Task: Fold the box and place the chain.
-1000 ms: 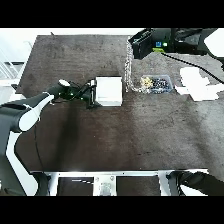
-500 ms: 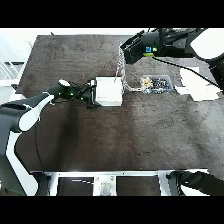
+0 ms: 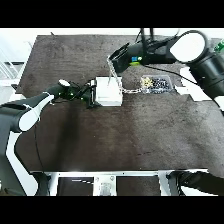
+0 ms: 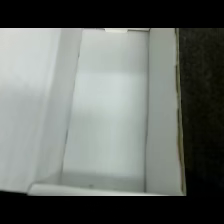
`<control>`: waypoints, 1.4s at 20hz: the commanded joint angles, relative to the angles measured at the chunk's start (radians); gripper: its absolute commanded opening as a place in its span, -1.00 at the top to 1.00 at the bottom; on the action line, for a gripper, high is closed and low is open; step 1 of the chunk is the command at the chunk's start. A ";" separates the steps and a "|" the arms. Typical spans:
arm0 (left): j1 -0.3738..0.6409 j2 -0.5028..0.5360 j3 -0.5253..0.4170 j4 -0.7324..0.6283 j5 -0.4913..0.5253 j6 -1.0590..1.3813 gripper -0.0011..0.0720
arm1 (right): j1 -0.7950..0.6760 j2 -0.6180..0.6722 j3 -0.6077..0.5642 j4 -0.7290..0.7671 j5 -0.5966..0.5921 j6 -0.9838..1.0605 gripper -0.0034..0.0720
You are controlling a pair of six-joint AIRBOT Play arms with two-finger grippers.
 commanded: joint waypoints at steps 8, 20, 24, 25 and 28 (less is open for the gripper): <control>0.001 0.000 0.001 0.001 0.000 0.000 0.48 | -0.048 -0.019 -0.005 -0.015 0.075 -0.025 0.88; 0.001 0.000 0.001 0.000 0.000 0.000 0.48 | -0.120 0.245 0.204 -0.157 0.009 -0.016 0.89; 0.001 0.000 0.001 0.000 0.000 0.000 0.48 | -0.120 0.246 0.177 -0.290 0.171 0.082 0.88; 0.001 0.000 0.001 0.000 0.000 0.000 0.48 | -0.120 0.246 0.158 -0.337 0.195 0.106 0.88; 0.001 0.000 0.001 0.000 0.000 0.000 0.48 | -0.121 0.246 0.082 -0.475 0.219 0.162 0.88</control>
